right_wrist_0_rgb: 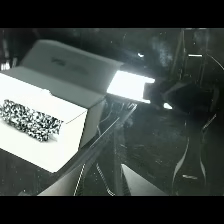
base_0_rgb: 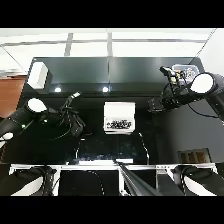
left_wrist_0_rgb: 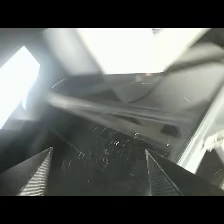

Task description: Fold the box and place the chain.

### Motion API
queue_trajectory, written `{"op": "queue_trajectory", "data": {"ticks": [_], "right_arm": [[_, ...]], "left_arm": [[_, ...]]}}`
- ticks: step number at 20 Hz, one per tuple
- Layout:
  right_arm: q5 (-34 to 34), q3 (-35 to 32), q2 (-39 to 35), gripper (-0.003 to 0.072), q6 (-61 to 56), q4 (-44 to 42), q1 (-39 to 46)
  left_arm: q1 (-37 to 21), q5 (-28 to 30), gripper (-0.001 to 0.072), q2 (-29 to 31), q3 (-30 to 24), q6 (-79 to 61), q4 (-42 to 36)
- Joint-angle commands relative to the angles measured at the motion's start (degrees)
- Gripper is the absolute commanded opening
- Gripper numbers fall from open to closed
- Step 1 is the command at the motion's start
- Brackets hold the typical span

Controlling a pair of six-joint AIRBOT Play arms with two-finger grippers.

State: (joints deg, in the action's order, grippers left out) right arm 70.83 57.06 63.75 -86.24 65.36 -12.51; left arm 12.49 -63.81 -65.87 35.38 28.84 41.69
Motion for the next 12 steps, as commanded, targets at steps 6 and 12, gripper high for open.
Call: {"op": "queue_trajectory", "data": {"ticks": [6, 12], "right_arm": [[-0.48, 0.00, -0.02, 0.0286, -1.51, -0.90, -0.02], [-1.81, 0.00, -0.02, 0.0287, -1.62, -1.84, -0.13]], "left_arm": [[8.41, 19.87, 0.0714, -4.37, 0.04, -42.60, -5.29], [9.07, 18.25, 0.0713, -10.38, 1.66, -44.04, -10.21]]}}
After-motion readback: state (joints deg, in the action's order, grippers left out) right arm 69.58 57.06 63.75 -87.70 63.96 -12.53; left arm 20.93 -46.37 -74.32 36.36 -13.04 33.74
